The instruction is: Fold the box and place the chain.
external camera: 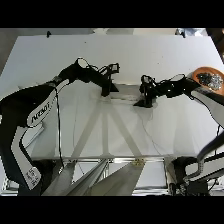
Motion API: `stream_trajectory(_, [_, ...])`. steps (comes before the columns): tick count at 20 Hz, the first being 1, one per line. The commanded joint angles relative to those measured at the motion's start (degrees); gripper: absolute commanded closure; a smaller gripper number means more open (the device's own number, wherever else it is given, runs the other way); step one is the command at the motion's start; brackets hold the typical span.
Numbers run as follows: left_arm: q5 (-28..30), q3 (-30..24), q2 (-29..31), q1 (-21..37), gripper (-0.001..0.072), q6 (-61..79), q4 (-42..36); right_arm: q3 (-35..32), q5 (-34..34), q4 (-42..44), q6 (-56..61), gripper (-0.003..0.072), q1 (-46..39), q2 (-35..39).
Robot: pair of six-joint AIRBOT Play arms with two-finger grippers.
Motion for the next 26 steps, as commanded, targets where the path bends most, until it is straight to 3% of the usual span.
stream_trajectory(1, [0.2, 0.0, 0.0, 0.0, 0.0700, 0.0, 0.0, 0.0, 0.1, -0.2, 0.0, 0.0041, 0.0, 0.0])
stream_trajectory(19, [0.2, 0.0, 0.0, 0.0, 0.0700, -0.1, 0.0, 1.8, -1.9, -0.2, -0.2, 0.0047, 0.0, -0.5])
stream_trajectory(20, [0.2, 0.0, 0.0, 0.0, 0.0700, 0.0, 0.0, 1.8, -1.9, -0.2, -0.2, 0.0100, 0.0, -0.5])
stream_trajectory(22, [0.2, 0.0, 0.0, 0.0, 0.0700, 0.0, 0.0, 1.8, -1.5, -0.2, -0.2, 0.0419, 0.0, -0.5])
stream_trajectory(23, [0.2, 0.0, 0.0, 0.0, 0.0700, 0.0, 0.0, 1.8, -1.2, -0.2, -0.2, 0.0450, 0.0, -0.5])
stream_trajectory(26, [0.2, 0.0, 0.0, 0.0, 0.0700, 0.0, 0.0, 1.8, -1.2, -0.2, -0.2, 0.0450, 0.0, -0.5])
